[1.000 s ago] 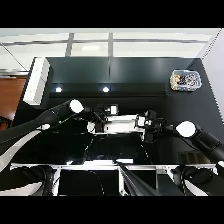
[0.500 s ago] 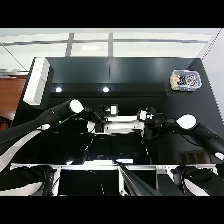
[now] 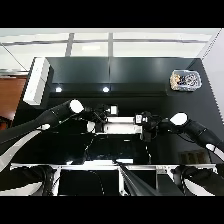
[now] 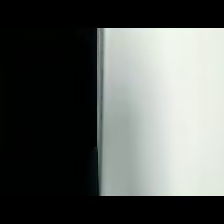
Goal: Fold the box and place the chain.
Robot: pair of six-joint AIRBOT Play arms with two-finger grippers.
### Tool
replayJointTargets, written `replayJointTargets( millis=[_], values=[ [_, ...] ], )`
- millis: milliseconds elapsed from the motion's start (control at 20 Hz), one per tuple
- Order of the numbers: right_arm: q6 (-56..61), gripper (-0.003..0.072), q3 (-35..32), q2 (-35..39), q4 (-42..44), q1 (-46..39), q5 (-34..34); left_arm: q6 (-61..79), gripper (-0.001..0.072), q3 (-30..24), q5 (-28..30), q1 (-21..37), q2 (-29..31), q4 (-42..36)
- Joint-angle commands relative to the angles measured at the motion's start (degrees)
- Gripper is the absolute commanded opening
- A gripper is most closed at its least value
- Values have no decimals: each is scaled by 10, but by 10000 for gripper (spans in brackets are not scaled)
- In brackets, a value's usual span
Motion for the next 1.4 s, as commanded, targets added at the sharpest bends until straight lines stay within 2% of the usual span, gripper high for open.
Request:
replayJointTargets(
  millis=[0,950,1000,1050,1100,1200,1250,1300,1350],
  values=[
    [2,701,1,-12,-16,0,-4,-1,27,0,0,0,0,0],
    [2,700,9,-43,-18,2,-8,-1,26,0,0,0,0,0],
    [2,667,9,-43,-18,2,-8,-1,27,0,0,0,0,0],
    [2,498,9,-43,-18,2,-8,-1,27,0,0,0,0,0],
    [2,471,9,-43,-18,2,-8,-1,27,0,0,0,0,1],
    [2,470,9,-43,-18,2,-8,-1,28,3,0,0,0,1],
    [2,470,9,-43,-18,2,-8,-1,80,7,-2,0,3,1],
    [2,470,9,-43,-18,2,-8,-2,301,10,-2,0,10,1],
    [2,470,9,-43,-18,2,-8,-17,557,14,1,1,23,3]
  ],
)
